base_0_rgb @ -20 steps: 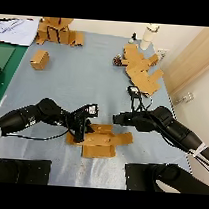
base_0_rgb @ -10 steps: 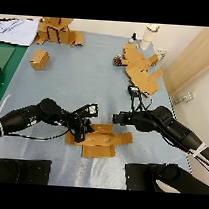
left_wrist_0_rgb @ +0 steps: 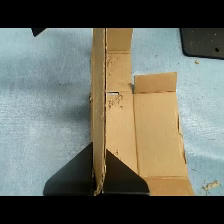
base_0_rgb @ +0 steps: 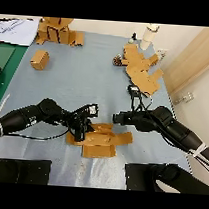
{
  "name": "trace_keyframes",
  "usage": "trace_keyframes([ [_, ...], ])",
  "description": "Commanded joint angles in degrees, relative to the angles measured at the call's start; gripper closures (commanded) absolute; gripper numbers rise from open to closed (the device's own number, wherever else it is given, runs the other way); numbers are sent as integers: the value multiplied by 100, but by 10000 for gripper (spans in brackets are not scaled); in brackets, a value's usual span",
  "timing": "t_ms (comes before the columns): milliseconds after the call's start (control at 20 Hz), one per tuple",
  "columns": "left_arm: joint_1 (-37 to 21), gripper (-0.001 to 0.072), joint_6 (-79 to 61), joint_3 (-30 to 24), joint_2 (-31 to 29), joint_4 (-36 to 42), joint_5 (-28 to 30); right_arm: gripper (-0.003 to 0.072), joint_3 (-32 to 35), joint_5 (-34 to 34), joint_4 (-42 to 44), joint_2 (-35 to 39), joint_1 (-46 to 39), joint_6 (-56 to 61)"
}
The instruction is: Fold the box.
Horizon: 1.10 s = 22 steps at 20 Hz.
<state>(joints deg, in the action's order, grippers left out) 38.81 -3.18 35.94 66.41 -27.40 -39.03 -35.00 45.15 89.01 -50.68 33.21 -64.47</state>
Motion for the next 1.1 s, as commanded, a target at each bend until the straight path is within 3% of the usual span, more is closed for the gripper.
trace_keyframes([
  [0, 4, 696, 17, -4, 4, -42, -9, 686, -4, 743, 33, 90, 103, -2],
  [200, 4, 697, 17, -4, 4, -42, -2, 686, 0, 1954, -407, 828, 1228, 651],
  [400, 4, 697, 17, -4, 2, -42, -2, 688, 393, 1937, -1062, 1220, 3600, 492],
  [600, 4, 697, 17, -4, 2, -42, -2, 684, 940, 1923, -2732, 1213, 6426, 866],
  [650, 4, 697, 17, -4, 4, -42, -7, 656, 1038, 1919, -3049, 1204, 6839, 1005],
  [750, 4, 697, 17, -4, 4, -44, 4, 224, 1161, 1897, -3265, 1110, 7117, 1252],
  [1050, 13, 697, 17, -4, 2, -42, -11, 223, 1294, 1067, -3488, 304, 6854, 1241],
])
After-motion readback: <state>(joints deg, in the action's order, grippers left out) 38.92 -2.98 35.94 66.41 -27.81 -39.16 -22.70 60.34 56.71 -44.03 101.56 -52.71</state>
